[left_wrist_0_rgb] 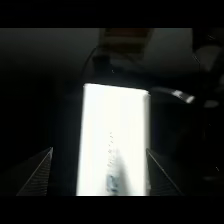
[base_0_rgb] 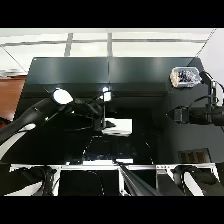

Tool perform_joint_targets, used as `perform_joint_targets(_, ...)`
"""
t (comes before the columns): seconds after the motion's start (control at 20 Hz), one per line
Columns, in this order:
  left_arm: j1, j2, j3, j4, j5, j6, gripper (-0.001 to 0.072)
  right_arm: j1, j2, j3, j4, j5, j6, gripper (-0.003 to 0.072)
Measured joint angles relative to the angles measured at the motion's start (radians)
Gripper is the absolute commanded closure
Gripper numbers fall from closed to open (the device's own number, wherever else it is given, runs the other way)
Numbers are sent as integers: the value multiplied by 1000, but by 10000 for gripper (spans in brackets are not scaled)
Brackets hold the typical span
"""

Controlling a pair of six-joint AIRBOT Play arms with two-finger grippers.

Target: Fold the box and place the chain.

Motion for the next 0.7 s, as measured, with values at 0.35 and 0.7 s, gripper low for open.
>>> perform_joint_targets(0.35,-9,-132,39,-7,-37,-92,-1,-3,5,0,2,30,7,671)
perform_joint_targets(0.7,-21,-154,52,58,-135,-122,-1,-3,5,0,0,23,6,672)
